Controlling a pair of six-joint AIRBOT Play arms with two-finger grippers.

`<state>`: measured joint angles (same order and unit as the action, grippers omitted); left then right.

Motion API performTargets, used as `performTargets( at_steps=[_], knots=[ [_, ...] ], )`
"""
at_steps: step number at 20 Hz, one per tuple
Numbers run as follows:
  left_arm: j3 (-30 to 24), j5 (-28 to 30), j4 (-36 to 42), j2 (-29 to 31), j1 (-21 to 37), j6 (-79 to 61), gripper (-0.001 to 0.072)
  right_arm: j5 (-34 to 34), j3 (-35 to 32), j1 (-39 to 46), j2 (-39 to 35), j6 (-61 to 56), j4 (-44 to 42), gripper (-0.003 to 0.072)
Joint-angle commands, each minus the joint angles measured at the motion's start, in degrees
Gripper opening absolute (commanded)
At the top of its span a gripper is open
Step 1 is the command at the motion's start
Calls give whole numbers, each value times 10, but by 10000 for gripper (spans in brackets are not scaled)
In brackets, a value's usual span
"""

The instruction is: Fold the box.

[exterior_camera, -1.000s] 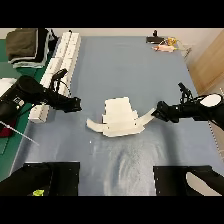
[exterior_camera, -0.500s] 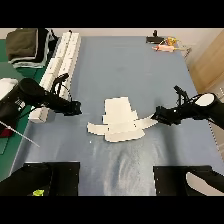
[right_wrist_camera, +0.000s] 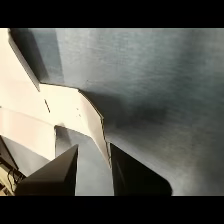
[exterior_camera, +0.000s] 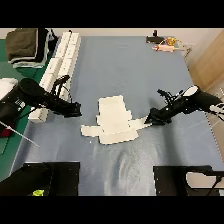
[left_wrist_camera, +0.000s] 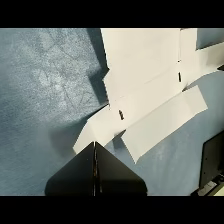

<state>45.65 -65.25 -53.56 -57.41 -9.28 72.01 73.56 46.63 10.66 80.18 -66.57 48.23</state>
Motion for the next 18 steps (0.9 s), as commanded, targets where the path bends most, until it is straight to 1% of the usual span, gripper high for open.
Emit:
performTargets(
  at_steps=[1,8,9,10,13,16,18],
  knots=[
    [0,-5,0,0,0,0,14,23,13,-1,26,44,-26,305],
    [0,-49,0,0,0,0,14,21,59,1,26,26,7,315],
    [0,-54,0,0,0,0,14,21,68,1,26,13,13,385],
    [0,-54,0,0,0,0,14,21,72,1,26,4,13,397],
    [0,-52,0,0,0,0,14,23,68,-1,27,4,10,392],
    [0,-52,0,0,0,0,14,26,58,-5,35,13,-16,372],
    [0,-52,0,0,0,0,14,29,57,-14,45,17,-24,372]
  ],
)
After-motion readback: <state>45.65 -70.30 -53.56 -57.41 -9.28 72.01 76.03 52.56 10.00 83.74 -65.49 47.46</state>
